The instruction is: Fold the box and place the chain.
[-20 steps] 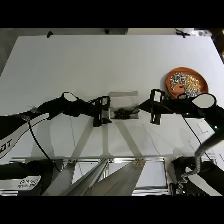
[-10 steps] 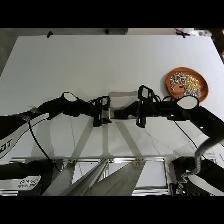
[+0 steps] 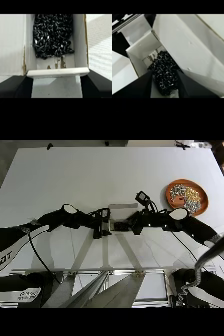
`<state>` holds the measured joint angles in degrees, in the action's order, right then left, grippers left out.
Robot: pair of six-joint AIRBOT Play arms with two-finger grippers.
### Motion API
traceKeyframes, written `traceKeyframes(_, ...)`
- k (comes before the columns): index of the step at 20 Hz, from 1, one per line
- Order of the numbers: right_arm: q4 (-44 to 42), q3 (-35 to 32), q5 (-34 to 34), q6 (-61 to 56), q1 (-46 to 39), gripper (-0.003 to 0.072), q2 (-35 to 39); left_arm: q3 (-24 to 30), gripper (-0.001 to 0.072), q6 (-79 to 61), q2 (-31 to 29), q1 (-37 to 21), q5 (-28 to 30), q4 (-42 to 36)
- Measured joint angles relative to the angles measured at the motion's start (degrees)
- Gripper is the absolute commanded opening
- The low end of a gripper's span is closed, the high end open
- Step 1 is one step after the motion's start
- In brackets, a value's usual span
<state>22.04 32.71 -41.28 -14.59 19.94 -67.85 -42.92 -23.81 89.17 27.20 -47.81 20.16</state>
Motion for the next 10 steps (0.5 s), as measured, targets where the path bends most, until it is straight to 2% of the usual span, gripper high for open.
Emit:
traceKeyframes(1, 0.3, 0.0, -1.0, -1.2, -0.7, 0.0332, 0.2, 0.0, 0.0271, 0.0, 0.0, 0.0, 0.0, 0.0)
traceKeyframes(2, 0.5, 0.3, -2.4, -2.3, -1.5, 0.0261, 0.4, 0.0, 0.0271, 0.0, 0.0, 0.0, 0.0, 0.0)
traceKeyframes(3, 1.2, 1.0, -4.1, -3.2, -2.3, 0.0114, 0.6, 0.0, 0.0271, 0.0, 0.0, 0.0, 0.0, 0.0)
traceKeyframes(4, 2.4, 2.4, -6.6, -4.3, -3.2, 0.0015, 0.7, 0.0, 0.0271, 0.0, 0.0, 0.0, 0.0, 0.0)
traceKeyframes(7, 8.6, 10.1, -15.1, -7.6, -5.4, 0.0014, 0.9, 0.0, 0.0271, 0.0, 0.0, 0.0, 0.0, 0.0)
traceKeyframes(10, 14.2, 21.4, -20.6, -9.9, -6.3, 0.0014, -0.5, 0.0, 0.0271, 0.0, 0.0, 0.0, 0.0, 0.0)
